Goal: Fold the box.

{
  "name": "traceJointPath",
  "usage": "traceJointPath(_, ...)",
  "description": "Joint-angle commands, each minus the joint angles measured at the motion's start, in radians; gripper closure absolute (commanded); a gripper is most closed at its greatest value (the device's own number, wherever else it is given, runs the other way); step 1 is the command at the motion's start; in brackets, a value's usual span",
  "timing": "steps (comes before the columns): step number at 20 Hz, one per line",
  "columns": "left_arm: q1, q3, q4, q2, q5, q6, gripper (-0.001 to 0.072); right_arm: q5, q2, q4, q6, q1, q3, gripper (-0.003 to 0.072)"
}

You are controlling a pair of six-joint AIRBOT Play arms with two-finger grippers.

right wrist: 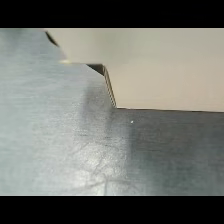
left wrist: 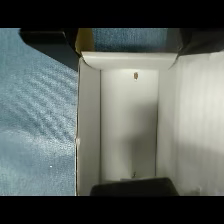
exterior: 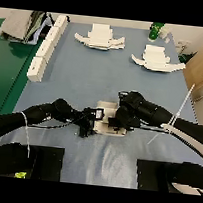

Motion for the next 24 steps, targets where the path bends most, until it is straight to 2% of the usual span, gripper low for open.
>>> traceJointPath(1,0.0,0.0,0.0,0.0,0.0,0.0,0.043,-0.007,-0.029,-0.009,0.064,0.006,0.005,0.0338)
traceJointPath(5,0.0,0.0,0.0,0.0,0.0,0.0,0.043,-0.01,-0.033,-0.026,0.082,0.006,0.005,0.035)
traceJointPath(6,0.0,0.0,0.0,0.0,0.0,0.0,0.043,-0.011,-0.033,-0.029,0.082,0.006,0.005,0.0444)
traceJointPath(7,0.0,0.0,0.0,0.0,0.0,0.0,0.043,-0.012,-0.033,-0.029,0.082,0.006,0.005,0.0504)
traceJointPath(8,0.0,0.0,0.0,0.0,0.0,0.0,0.043,-0.014,-0.033,-0.029,0.081,0.006,0.005,0.0644)
traceJointPath(9,0.0,0.0,0.0,0.0,0.0,0.0,0.043,-0.018,-0.033,-0.029,0.081,0.006,0.005,0.0685)
traceJointPath(15,0.0,0.0,0.0,0.0,0.0,0.0,0.043,-0.037,-0.032,-0.028,0.071,0.006,0.005,0.0687)
traceJointPath(16,0.0,0.0,0.0,0.0,0.0,0.0,0.043,-0.037,-0.029,-0.028,0.06,0.006,0.006,0.0648)
traceJointPath(17,0.0,0.0,0.0,0.0,0.0,0.0,0.043,-0.037,-0.022,-0.023,0.051,0.006,0.006,0.0479)
traceJointPath(18,0.0,0.0,0.0,0.0,0.0,0.0,0.043,-0.044,-0.014,-0.019,0.05,0.006,0.006,0.0349)
traceJointPath(19,0.0,0.0,0.0,0.0,0.0,0.0,0.043,-0.054,-0.006,-0.019,0.05,0.006,0.006,0.0303)
traceJointPath(24,0.0,0.0,0.0,0.0,0.0,0.0,0.043,-0.062,0.035,-0.026,0.051,0.005,0.006,0.0305)
